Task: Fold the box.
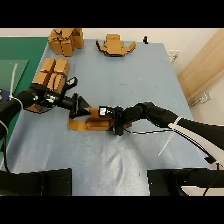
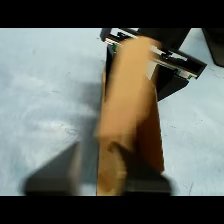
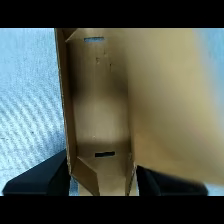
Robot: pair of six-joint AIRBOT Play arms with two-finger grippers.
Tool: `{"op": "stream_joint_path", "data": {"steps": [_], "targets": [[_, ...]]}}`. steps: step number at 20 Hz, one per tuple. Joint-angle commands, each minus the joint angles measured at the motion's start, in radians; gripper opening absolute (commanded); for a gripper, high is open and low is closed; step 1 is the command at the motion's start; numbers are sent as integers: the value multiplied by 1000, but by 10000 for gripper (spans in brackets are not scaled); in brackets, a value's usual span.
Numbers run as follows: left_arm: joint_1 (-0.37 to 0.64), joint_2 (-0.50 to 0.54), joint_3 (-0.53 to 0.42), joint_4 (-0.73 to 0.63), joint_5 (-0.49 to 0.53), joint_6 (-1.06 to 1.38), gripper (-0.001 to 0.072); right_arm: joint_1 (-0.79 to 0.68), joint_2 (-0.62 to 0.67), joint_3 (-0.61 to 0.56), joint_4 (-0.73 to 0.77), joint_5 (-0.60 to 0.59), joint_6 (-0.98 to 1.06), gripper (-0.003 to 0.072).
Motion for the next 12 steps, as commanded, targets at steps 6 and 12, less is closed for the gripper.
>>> {"op": "stream_joint_path", "data": {"steps": [6, 12], "targets": [[82, 301, -83, 108, 5, -126, 13, 1, 0, 0, -1, -7, 43, 412], [-153, 507, -340, 97, 105, -244, 15, 1, 0, 0, -1, -7, 44, 417]]}}
